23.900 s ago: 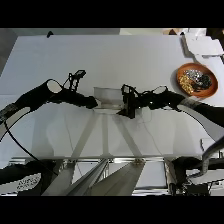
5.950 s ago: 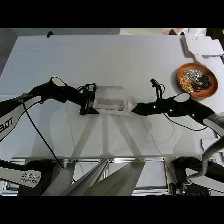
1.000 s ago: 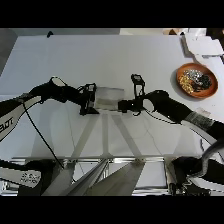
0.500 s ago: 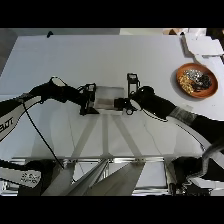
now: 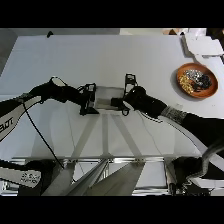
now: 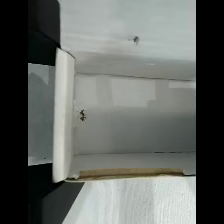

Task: Fold the box and place the chain.

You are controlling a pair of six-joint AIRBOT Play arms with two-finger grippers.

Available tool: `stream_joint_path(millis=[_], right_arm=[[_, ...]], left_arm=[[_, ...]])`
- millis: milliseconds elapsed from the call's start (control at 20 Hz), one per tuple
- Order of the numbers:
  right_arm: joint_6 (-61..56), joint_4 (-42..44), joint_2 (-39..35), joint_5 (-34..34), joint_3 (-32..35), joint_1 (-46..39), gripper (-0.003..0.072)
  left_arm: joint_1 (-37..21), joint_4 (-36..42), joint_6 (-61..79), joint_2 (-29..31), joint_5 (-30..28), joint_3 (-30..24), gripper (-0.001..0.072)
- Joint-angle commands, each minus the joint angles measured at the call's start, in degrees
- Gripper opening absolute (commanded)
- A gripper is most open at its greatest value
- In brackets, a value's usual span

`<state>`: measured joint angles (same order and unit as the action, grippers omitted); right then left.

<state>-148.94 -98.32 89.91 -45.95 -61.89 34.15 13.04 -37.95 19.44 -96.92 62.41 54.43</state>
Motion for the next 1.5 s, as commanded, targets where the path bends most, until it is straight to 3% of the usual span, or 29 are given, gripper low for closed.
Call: stream_joint_path(millis=[0,100,150,350,550,800,1050,1150,1450], right_arm=[[-1.2,-0.4,-0.5,0.2,-0.2,0.2,0.0134],[-1.1,-0.4,-2.8,0.5,-0.2,0.2,0.0323],[-0.5,-0.3,-4.5,-0.1,-0.2,0.2,0.0346],[2.9,-1.9,-15.2,-7.6,-0.2,-0.6,0.0344],[12.0,-3.2,-24.4,-13.4,-0.2,-7.3,0.0336],[17.1,-15.1,-30.7,-19.9,-0.2,-20.7,0.0336],[31.3,-16.3,-29.3,-15.0,-0.1,-36.3,0.0344],[32.6,-14.3,-27.1,-13.6,-0.1,-42.6,0.0414],[39.6,3.3,-15.5,-0.3,-0.8,-60.1,0.0415]], left_arm=[[0.0,0.0,0.0,0.0,0.0,0.0,0.0275],[0.0,0.0,0.0,0.0,0.0,0.0,0.0275],[0.0,0.0,0.0,0.0,0.0,0.0,0.0275],[0.0,0.0,0.0,0.0,0.0,0.0,0.0275],[0.0,0.0,0.0,0.0,0.0,0.0,0.0275],[0.0,0.0,0.0,0.0,0.0,0.0,0.0275],[0.0,0.0,0.0,0.0,0.0,0.0,0.0275],[0.0,0.0,0.0,0.0,0.0,0.0,0.0275],[0.0,0.0,0.0,0.0,0.0,0.0,0.0275]])
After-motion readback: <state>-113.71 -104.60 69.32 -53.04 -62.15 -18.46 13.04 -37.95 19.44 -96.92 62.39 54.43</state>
